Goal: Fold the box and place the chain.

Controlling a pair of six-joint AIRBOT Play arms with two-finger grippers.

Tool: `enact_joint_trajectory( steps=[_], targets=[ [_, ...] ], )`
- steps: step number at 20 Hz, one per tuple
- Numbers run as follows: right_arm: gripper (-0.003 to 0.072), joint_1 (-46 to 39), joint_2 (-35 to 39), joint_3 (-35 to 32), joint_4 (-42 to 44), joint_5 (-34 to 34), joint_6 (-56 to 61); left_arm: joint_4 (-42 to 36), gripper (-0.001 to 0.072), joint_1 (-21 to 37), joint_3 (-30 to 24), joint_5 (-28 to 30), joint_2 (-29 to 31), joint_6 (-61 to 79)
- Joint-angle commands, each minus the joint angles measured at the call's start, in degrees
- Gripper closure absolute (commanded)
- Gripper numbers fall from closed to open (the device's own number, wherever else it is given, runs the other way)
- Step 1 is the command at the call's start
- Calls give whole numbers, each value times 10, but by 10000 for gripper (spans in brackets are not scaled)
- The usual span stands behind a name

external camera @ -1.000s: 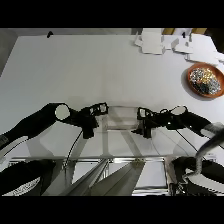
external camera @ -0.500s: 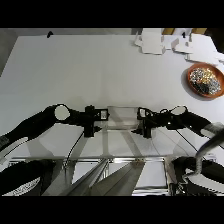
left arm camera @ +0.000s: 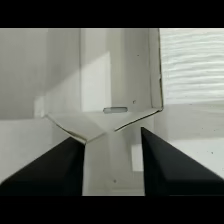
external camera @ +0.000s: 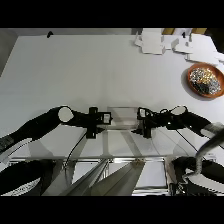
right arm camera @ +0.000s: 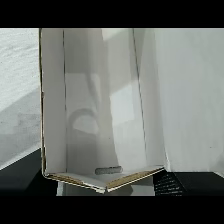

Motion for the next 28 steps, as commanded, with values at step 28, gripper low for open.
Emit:
enact_joint_trajectory(
  steps=[28],
  targets=[
    [379,0,0,0,0,0,0,-79,565,-48,0,73,-31,67]
  ],
)
